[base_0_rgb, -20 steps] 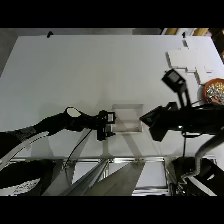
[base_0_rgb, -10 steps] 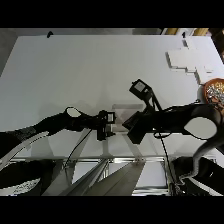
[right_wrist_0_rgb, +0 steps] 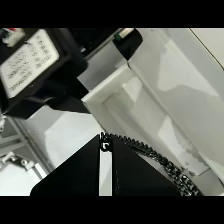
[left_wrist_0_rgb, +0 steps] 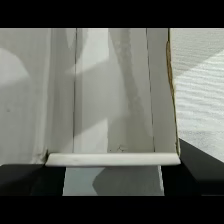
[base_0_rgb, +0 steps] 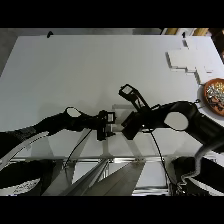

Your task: Fold the box and place the chain.

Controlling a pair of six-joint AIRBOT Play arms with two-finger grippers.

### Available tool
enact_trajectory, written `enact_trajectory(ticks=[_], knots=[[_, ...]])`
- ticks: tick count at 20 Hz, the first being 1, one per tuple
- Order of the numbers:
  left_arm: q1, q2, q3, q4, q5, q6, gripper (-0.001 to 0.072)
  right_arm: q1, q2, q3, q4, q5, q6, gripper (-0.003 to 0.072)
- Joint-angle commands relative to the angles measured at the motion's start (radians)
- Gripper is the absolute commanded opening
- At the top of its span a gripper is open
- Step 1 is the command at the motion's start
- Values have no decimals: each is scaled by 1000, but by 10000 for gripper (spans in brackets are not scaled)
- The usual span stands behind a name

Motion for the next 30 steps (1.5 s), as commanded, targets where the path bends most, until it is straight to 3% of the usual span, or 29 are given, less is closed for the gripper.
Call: enact_trajectory(ticks=[1,2,8,10,15,17,19,21,23,26,30], knots=[[0,0,0,0,0,0,254,1,-80,-1,-4,-4,-2,25],[0,0,0,0,0,0,254,1,-99,-1,-4,-6,-6,65],[0,0,0,0,0,0,254,1,-120,0,-8,-37,-9,91],[0,0,0,0,0,0,254,-2,-108,3,-13,-11,-8,242],[0,0,0,0,0,0,254,-108,23,13,-58,138,-61,239],[0,0,0,0,0,0,254,-187,90,12,-56,240,-276,230],[0,0,0,0,0,0,254,-253,126,7,-61,352,-586,107],[0,0,0,0,0,0,254,-322,131,-23,-64,403,-807,99],[0,0,0,0,0,0,254,-380,131,-84,-66,382,-901,105],[0,0,0,0,0,0,254,-447,131,-203,-63,279,-977,235],[0,0,0,0,0,0,254,-457,130,-327,21,114,-1118,233]])
